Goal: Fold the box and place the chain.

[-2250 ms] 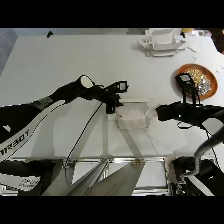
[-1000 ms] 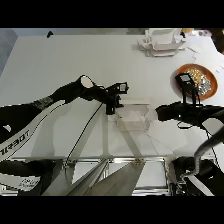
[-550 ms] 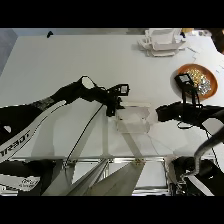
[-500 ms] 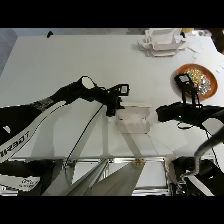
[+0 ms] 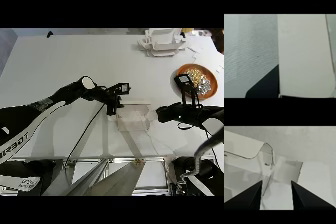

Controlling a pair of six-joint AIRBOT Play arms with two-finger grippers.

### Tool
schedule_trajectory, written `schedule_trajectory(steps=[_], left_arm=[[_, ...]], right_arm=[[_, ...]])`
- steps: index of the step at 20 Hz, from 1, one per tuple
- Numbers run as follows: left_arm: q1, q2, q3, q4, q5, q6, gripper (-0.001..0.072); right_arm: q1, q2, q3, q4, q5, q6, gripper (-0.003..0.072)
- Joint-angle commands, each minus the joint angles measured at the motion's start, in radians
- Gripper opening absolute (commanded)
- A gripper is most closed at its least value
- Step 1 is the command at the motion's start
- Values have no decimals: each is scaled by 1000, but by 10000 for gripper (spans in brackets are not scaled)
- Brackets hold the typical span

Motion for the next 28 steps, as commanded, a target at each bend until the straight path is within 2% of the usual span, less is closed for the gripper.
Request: schedule_trajectory(steps=[1, 18, 20, 24, 25, 26, 28], left_arm=[[-1, -4, 0, 9, 1, -5, 5], [-1, -4, 0, 35, 1, -5, 9], [-1, -4, 0, 35, 1, -5, 9], [-1, -4, 0, 35, 1, -5, 9], [-1, -4, 0, 35, 1, -5, 9], [-1, -4, 0, 35, 1, -5, 9], [-1, -4, 0, 35, 1, -5, 9]], right_arm=[[1, 0, 0, 0, 2, 0, 401], [1, 0, 0, 0, 12, 0, 401], [1, 0, 0, 0, 39, 0, 401], [1, 1, 0, 6, 204, -9, 392], [1, 1, 0, 29, 245, -47, 303], [1, 1, 0, 60, 274, -91, 172], [1, 1, 0, 154, 301, -185, 75]])
